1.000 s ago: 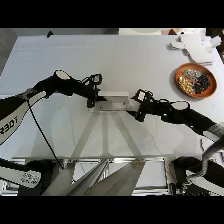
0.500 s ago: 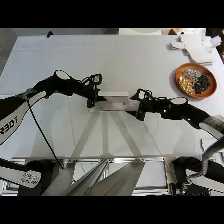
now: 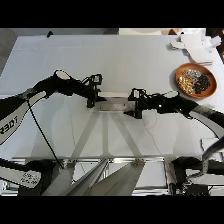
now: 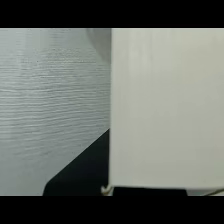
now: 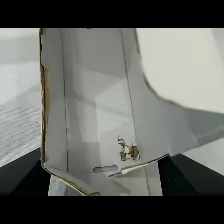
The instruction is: Fold the box and place the chain.
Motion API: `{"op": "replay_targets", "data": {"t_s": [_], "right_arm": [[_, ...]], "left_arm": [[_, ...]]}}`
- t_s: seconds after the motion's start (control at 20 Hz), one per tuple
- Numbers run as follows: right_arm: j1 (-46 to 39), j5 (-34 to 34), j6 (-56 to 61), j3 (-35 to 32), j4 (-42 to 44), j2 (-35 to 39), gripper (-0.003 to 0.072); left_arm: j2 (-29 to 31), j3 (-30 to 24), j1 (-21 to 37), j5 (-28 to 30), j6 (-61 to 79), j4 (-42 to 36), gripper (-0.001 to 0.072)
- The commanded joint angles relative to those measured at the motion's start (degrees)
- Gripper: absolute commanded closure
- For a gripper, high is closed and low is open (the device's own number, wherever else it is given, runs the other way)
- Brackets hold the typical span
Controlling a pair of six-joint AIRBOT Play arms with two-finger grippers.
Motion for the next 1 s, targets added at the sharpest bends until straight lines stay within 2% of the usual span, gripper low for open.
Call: {"op": "replay_targets", "data": {"t_s": [0.0,0.45,0.95], "right_arm": [[0.0,2.2,0.2,2.1,-1.3,-2.3,0.0012],[2.3,-0.1,1.0,2.4,-4.3,-2.6,0.0012],[2.3,0.4,1.0,2.4,-4.3,-2.9,0.0012]], "left_arm": [[0.0,0.0,0.0,0.1,0.0,0.0,0.0698],[0.0,0.0,0.0,0.1,0.0,0.0,0.0698],[0.0,0.0,0.0,0.1,0.0,0.0,0.0698]]}}
